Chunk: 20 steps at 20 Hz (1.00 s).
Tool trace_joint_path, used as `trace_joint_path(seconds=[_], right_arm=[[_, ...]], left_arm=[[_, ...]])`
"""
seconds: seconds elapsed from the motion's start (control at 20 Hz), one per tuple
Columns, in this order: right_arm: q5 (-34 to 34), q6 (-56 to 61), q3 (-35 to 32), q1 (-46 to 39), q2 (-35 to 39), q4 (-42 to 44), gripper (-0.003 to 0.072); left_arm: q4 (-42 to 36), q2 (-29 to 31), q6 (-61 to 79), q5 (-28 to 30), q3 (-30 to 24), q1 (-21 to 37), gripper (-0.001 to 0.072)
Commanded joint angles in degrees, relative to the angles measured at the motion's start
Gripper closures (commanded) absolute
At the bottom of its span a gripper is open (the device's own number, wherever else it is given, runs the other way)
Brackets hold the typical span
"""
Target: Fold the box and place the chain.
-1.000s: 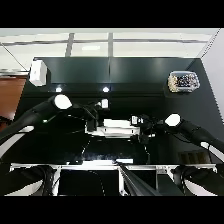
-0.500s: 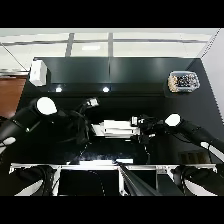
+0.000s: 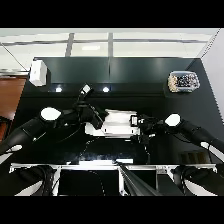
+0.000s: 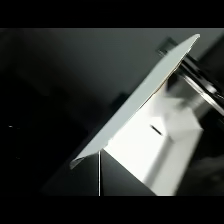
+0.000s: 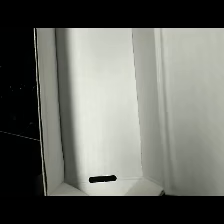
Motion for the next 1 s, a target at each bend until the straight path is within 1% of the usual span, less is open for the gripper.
trace_joint_path(seconds=[0.0,0.1,0.2,0.3,0.45,0.55,0.65,0.75,0.85,0.95], right_arm=[[0.0,0.0,0.0,0.0,0.0,0.0,0.0504],[0.0,0.0,0.0,0.0,0.0,0.0,0.0504],[0.0,0.0,0.0,0.0,0.0,0.0,0.0504],[0.0,0.0,0.0,0.0,0.0,0.0,0.0504],[0.0,0.0,0.0,0.0,0.0,0.0,0.0504],[0.0,0.0,0.0,0.0,0.0,0.0,0.0503],[0.0,0.0,0.0,0.0,0.0,0.0,0.0504],[-0.1,0.0,0.0,0.0,0.0,0.0,0.0503],[-0.1,0.0,0.0,0.0,0.0,0.0,0.0503],[-0.1,0.0,0.0,0.0,0.0,0.0,0.0503]], left_arm=[[-2.9,-3.1,5.0,5.9,0.2,0.1,0.0683],[-1.9,-6.1,5.0,5.3,1.5,0.1,0.0683],[-0.2,-9.8,4.8,1.5,3.8,0.1,0.0683],[5.5,-14.1,2.2,-3.9,6.7,0.2,0.0685],[17.7,-18.7,-6.8,-8.7,10.8,0.1,0.0685],[22.9,-19.1,-10.1,-9.1,11.9,0.2,0.0685],[25.2,-19.1,-10.9,-9.7,12.4,0.2,0.0685],[26.7,-18.9,-10.5,-11.9,13.7,0.3,0.0684],[29.2,-16.9,-10.6,-14.1,15.8,1.0,0.0684],[29.6,-13.2,-10.6,-17.5,16.4,3.1,0.0684]])
